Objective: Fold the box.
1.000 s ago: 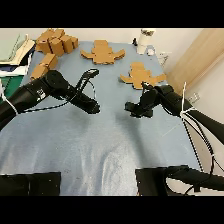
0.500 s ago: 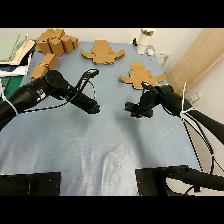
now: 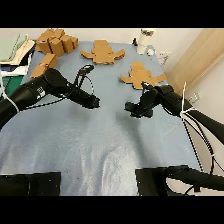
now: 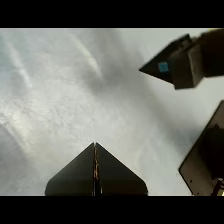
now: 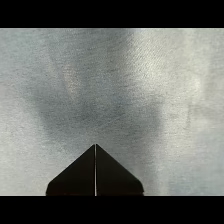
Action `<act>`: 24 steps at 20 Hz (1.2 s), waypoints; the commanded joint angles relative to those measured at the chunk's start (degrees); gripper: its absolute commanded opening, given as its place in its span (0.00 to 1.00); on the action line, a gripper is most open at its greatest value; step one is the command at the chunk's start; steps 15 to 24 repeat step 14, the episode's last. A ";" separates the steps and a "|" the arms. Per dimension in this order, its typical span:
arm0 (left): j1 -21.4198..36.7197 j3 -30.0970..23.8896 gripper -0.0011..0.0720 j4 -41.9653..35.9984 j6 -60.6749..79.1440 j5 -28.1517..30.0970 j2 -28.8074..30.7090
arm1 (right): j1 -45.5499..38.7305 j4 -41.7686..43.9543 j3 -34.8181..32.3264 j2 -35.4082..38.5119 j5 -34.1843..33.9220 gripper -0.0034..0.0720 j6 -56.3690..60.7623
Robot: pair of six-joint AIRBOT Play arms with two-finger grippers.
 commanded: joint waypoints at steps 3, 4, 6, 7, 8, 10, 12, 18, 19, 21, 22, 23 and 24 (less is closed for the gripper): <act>2.89 1.05 0.03 0.96 -0.33 -1.62 -4.66 | 0.00 0.00 0.07 -0.04 0.02 0.05 0.00; 3.06 1.05 0.03 0.96 -0.33 -1.25 -5.20 | 0.00 0.00 0.07 -0.04 0.00 0.05 0.00; 3.08 1.05 0.03 0.96 -0.26 -0.24 -5.84 | 0.00 0.09 0.07 -0.04 0.09 0.05 0.28; 3.06 1.05 0.03 0.96 -0.11 0.26 -6.08 | 0.00 0.98 0.07 -0.04 0.09 0.05 2.69; 3.06 1.05 0.03 0.94 -0.11 0.68 -6.25 | 0.00 1.64 0.07 -0.04 0.04 0.05 3.50; 3.06 1.05 0.03 0.94 -0.11 1.42 -6.29 | 0.00 1.68 0.07 -0.04 0.02 0.05 3.50; 3.04 1.05 0.03 0.90 -0.13 1.66 -6.32 | 0.00 1.68 0.07 -0.04 0.02 0.05 3.50; 3.04 1.05 0.03 0.87 -0.13 1.84 -6.29 | 0.00 1.68 0.07 -0.04 0.02 0.05 3.50; 3.04 1.05 0.03 0.87 -0.13 1.84 -6.29 | 0.00 1.68 0.07 -0.04 0.02 0.05 3.50; 3.04 1.05 0.03 0.87 -0.13 1.84 -6.29 | 0.00 1.68 0.07 -0.04 0.02 0.05 3.50; 3.04 1.05 0.03 0.87 -0.13 1.84 -6.29 | 0.00 1.68 0.07 -0.04 0.02 0.05 3.50; 3.04 1.05 0.03 0.87 -0.13 1.84 -6.29 | 0.00 1.68 0.07 -0.04 0.02 0.05 3.50; 3.04 1.05 0.03 0.87 -0.13 1.84 -6.29 | 0.00 1.68 0.07 -0.04 0.02 0.05 3.50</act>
